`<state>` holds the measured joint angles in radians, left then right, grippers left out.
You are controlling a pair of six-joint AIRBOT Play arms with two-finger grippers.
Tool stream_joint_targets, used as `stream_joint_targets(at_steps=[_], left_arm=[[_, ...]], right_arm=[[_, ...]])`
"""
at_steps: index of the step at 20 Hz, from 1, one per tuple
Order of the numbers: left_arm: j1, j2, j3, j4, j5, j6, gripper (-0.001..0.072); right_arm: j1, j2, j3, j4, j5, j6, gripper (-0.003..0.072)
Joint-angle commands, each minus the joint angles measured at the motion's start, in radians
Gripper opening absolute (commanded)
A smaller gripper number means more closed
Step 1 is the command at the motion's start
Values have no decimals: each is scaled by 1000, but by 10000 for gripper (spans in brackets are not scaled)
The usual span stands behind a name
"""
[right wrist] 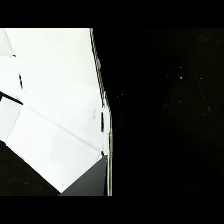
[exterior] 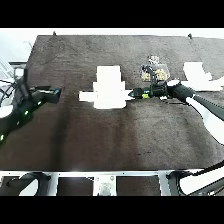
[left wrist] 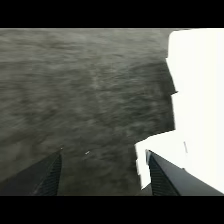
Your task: Fold the box and place the chain.
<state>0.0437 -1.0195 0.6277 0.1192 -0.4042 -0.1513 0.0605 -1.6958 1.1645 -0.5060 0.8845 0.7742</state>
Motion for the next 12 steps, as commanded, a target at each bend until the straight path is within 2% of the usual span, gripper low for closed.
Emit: stream_joint_targets(at_steps=[1, 4, 7, 12], left_arm=[[0, -266, 232, 127, -210, -138, 582], [0, -453, 463, 291, -397, -245, 581], [0, -615, 691, 353, -584, -333, 581], [-34, -837, 1024, 528, -757, -505, 581]], right_arm=[[1, 1, 1, 1, -3, -1, 2], [1, 0, 0, 1, -18, -1, 2], [1, 0, -1, -1, -29, -1, 3], [4, 0, -2, 1, -47, -1, 3]])
